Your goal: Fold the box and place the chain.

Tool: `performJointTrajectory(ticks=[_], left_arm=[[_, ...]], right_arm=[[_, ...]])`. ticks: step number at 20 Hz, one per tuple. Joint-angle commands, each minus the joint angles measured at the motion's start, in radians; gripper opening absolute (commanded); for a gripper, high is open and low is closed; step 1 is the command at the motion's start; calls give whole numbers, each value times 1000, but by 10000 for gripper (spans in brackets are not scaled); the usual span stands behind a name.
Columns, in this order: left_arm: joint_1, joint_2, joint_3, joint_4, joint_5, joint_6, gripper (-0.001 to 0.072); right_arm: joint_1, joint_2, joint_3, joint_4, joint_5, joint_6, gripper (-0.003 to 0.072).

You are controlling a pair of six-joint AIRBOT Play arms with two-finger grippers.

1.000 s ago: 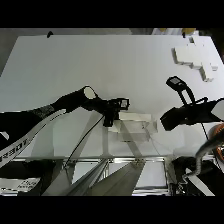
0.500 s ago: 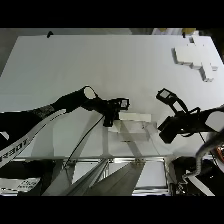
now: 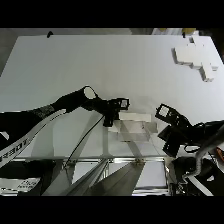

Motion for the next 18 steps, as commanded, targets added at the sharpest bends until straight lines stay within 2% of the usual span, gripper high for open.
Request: performJointTrajectory(ticks=[1, 7, 11, 16, 17, 18], left_arm=[[0, 0, 1, 0, 0, 0, 10], [0, 0, 1, 0, 0, 0, 10], [0, 0, 1, 0, 0, 0, 10], [0, 0, 1, 0, 0, 0, 10], [0, 0, 1, 0, -1, 0, 10], [0, -1, 1, 0, 0, 0, 10]], right_arm=[[3, 13, -8, 2, -16, -46, 14], [3, 10, -25, 32, -52, -161, 14], [6, 9, -120, 94, -126, -260, 14], [21, 11, -191, 108, -216, -526, 15], [46, 14, -198, 94, -233, -589, 102], [85, 19, -209, 69, -266, -626, 381]])
